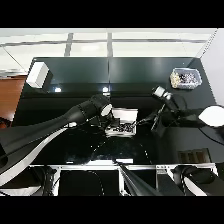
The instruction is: Fold the box and place the chain.
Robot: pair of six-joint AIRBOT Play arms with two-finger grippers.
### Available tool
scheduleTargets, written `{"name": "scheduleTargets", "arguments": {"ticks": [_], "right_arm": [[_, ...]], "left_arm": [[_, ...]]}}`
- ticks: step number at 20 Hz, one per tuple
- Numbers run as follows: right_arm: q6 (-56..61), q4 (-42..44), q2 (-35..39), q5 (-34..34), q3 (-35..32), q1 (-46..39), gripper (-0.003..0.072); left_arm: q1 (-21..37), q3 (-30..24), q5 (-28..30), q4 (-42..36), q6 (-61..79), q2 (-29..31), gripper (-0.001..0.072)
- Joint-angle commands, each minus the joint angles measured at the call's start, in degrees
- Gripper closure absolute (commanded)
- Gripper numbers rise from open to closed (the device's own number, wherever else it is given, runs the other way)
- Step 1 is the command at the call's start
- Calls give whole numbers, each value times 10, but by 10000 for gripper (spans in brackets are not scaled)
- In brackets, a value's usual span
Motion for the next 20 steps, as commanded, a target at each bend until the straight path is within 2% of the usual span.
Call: {"name": "scheduleTargets", "arguments": {"ticks": [1,4,5,6,8,14,17,18,20], "right_arm": [[55,174,35,-26,14,6,667],[57,174,26,-87,-25,25,651],[57,171,22,-90,-44,26,395],[62,147,20,-90,-53,25,308],[71,90,22,-76,-48,12,316],[70,85,22,-55,-44,-45,316],[70,73,22,-37,-44,-45,316],[70,65,22,-37,-44,-45,316],[70,54,22,-34,-44,-45,316]], "left_arm": [[0,0,0,0,0,0,684],[0,0,0,0,0,0,684],[0,0,0,0,0,0,684],[0,0,0,0,0,0,684],[0,0,1,0,0,0,684],[-4,0,4,0,-2,0,684],[-8,0,-2,0,-78,5,677],[-12,0,-1,1,-90,11,565],[-19,0,-3,5,-96,32,-4]]}}
